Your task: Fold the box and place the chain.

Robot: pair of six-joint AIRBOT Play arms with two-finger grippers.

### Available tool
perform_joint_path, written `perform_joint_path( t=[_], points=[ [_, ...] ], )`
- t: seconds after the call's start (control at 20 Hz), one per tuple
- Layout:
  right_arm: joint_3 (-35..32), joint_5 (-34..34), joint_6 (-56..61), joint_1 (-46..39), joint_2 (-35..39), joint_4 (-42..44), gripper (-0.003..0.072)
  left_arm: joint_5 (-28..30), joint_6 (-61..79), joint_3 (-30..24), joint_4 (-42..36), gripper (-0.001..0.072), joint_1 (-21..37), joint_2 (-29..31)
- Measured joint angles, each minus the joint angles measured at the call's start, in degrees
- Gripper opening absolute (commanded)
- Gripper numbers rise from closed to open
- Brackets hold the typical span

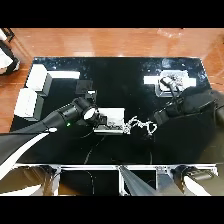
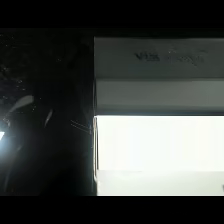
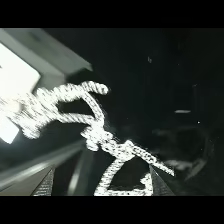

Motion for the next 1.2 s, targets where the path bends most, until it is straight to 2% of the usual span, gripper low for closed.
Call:
perform_joint_path(
  t=[0.2,0.6,0.85,1.2],
  points=[
    [-5.07,4.94,-11.72,5.20,0.35,2.19,0.0720,-0.20,-0.81,0.00,0.87,0.0020,0.00,-0.09],
    [-6.91,20.09,-28.50,20.06,-2.16,4.26,0.0720,-0.46,-1.14,0.02,1.22,0.0020,0.00,-0.59],
    [-7.04,22.64,-34.16,24.30,-5.44,7.26,0.0720,-0.98,-1.27,0.04,1.31,0.0020,0.00,-0.61],
    [-7.04,24.02,-37.18,25.53,-9.29,8.66,0.0714,-1.33,-1.18,0.04,1.33,0.0020,0.00,-0.61]
  ],
)
